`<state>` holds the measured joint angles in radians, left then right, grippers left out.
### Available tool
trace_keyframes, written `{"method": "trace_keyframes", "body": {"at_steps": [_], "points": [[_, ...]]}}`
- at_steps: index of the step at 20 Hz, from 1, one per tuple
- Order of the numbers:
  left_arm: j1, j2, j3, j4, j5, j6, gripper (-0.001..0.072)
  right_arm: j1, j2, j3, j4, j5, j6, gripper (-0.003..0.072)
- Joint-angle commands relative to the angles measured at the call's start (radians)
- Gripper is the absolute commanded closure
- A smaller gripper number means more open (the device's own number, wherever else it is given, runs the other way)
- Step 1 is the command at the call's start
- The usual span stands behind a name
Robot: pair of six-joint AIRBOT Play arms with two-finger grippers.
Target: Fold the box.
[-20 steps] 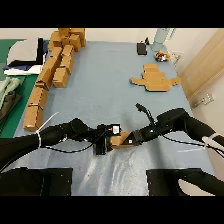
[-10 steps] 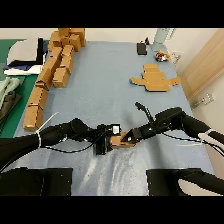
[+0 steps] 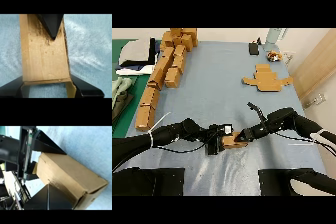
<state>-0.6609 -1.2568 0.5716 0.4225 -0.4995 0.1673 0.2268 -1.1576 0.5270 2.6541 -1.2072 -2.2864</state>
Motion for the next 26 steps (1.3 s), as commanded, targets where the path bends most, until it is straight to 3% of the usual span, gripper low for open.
{"method": "trace_keyframes", "body": {"at_steps": [1,15,18,26], "points": [[0.0,0.0,0.001,0.0,0.0,0.0,0.0105,0.0,-0.001,-0.005,-0.014,0.006,0.001,0.0682],[0.0,0.0,0.001,0.0,0.0,0.0,0.0105,0.0,0.019,-0.009,0.021,-0.004,0.0,0.0683],[0.0,0.0,0.001,0.0,0.0,0.0,0.0105,0.032,0.077,-0.009,0.011,0.018,0.007,0.0683],[0.0,0.0,0.001,0.0,0.0,0.0,0.0105,0.078,0.082,-0.008,-0.048,0.069,0.055,0.0683]]}}
